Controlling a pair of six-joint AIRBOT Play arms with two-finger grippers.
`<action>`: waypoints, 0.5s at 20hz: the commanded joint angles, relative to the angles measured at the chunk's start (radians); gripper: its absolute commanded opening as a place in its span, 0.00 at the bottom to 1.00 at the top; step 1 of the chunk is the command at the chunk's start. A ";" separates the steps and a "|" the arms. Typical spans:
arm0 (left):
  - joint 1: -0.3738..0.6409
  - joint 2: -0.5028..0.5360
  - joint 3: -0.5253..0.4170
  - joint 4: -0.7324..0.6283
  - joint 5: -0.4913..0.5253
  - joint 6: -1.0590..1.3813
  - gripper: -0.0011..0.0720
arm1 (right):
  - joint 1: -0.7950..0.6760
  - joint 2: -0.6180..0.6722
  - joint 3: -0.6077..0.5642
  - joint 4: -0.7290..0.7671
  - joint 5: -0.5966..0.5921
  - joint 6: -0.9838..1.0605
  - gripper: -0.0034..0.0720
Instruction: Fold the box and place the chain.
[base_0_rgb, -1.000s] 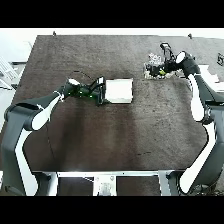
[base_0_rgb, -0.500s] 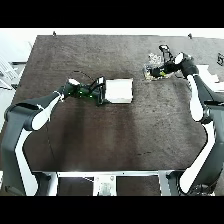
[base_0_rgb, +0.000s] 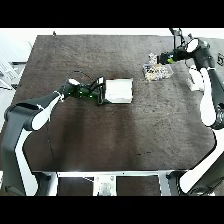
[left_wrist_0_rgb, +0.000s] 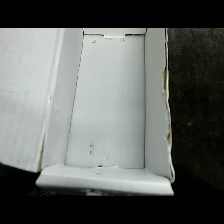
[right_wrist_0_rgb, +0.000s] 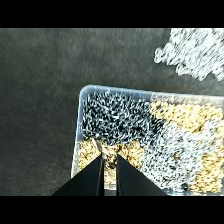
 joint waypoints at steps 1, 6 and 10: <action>0.001 0.001 0.000 0.000 0.000 0.000 0.72 | 0.006 0.066 0.001 0.001 0.008 0.001 0.06; 0.001 0.001 0.000 0.000 0.000 0.000 0.72 | 0.051 0.267 0.001 0.000 0.011 0.000 0.06; 0.001 0.001 0.000 0.000 0.000 0.000 0.72 | 0.112 0.453 0.000 -0.059 0.025 -0.001 0.06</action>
